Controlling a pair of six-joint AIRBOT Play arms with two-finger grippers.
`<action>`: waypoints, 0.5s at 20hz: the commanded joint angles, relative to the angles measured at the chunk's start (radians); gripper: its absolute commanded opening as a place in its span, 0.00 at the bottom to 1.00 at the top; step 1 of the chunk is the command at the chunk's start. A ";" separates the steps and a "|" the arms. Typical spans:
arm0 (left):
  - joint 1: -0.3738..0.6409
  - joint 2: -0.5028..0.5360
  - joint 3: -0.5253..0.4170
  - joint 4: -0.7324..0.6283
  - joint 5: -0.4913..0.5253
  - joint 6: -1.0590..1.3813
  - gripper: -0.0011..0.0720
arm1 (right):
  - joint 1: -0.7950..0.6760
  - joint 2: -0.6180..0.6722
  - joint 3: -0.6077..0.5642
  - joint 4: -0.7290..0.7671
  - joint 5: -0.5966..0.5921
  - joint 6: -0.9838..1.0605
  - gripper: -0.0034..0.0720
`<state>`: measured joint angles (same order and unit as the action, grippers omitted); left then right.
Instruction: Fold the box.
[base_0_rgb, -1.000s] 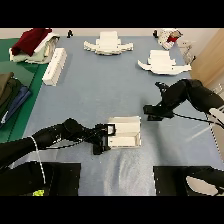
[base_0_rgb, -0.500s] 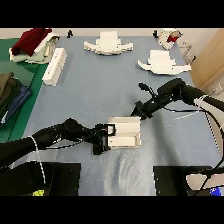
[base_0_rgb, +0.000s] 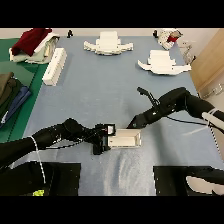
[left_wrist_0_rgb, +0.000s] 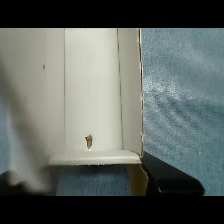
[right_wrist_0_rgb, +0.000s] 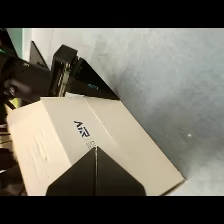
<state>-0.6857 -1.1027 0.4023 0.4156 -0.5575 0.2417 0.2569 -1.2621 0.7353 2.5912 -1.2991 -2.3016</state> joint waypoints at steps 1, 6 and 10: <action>0.001 0.000 0.001 0.000 0.000 0.000 0.67 | 0.121 0.145 -0.118 -0.013 0.217 -0.088 0.05; 0.001 0.000 0.001 0.000 0.000 0.000 0.67 | 0.333 0.333 -0.216 -0.111 0.463 -0.089 0.05; 0.001 0.000 0.001 0.000 0.000 0.000 0.67 | 0.460 0.431 -0.271 -0.290 0.657 -0.041 0.05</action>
<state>-0.6857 -1.1027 0.4023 0.4156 -0.5575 0.2420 0.6285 -0.9047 0.5064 2.4332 -0.8143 -2.3798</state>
